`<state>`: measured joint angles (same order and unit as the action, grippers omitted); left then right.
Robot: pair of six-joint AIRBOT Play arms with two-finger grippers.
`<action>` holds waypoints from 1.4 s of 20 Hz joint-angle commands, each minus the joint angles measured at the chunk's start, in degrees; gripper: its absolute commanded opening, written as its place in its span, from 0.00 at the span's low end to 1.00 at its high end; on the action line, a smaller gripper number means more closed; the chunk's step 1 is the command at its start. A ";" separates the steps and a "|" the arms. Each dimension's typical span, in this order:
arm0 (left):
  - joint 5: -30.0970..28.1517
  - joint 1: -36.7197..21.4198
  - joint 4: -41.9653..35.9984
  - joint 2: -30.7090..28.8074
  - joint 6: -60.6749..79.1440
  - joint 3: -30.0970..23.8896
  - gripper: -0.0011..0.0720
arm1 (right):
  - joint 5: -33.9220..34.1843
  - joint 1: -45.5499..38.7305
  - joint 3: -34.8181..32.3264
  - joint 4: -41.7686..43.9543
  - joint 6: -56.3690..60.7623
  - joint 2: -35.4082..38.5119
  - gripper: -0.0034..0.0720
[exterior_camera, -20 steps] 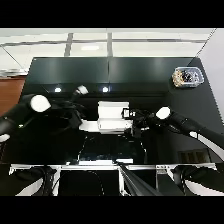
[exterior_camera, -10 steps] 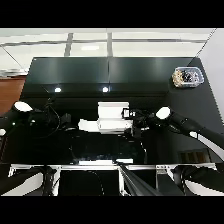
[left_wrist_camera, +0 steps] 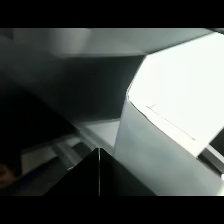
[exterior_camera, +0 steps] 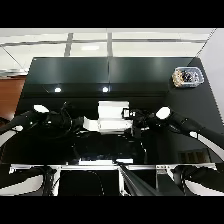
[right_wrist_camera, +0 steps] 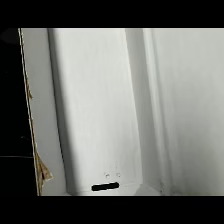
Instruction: Fold the box and place the chain.
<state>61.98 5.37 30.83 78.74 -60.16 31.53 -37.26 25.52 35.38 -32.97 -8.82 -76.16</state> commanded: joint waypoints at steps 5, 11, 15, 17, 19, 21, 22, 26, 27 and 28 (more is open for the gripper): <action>1.53 1.07 -3.45 0.70 4.79 0.68 0.98 | 0.00 0.02 0.04 -0.07 -0.02 0.02 0.37; 4.59 1.38 -3.43 0.70 4.44 5.95 1.00 | 0.00 0.02 0.04 -0.07 -0.02 0.02 0.36; 5.18 3.41 -3.21 0.72 4.39 7.98 0.96 | 0.00 0.02 0.04 -0.07 -0.02 0.02 0.36; 5.18 5.35 -3.21 0.72 4.26 8.94 0.85 | 0.00 0.02 0.04 -0.07 -0.02 0.02 0.36; 4.94 7.52 -3.19 0.72 4.15 10.54 0.77 | 0.00 0.02 0.04 -0.07 -0.02 0.02 0.36; 3.58 9.11 -2.19 0.72 0.13 12.55 0.67 | 0.00 0.02 0.04 -0.07 -0.02 0.02 0.36; 3.02 9.79 0.13 0.72 -2.95 13.88 0.67 | 0.00 0.02 0.04 -0.07 -0.02 0.02 0.36; 3.17 13.09 12.76 0.72 -14.86 19.41 0.67 | 0.00 0.02 0.04 -0.07 0.00 0.02 0.36; 2.99 13.88 12.87 0.72 -15.34 20.26 0.67 | 0.00 0.02 0.04 -0.07 0.00 0.02 0.36; 2.99 14.80 12.94 0.76 -15.54 21.11 0.67 | 0.00 0.02 0.04 -0.07 0.00 0.02 0.36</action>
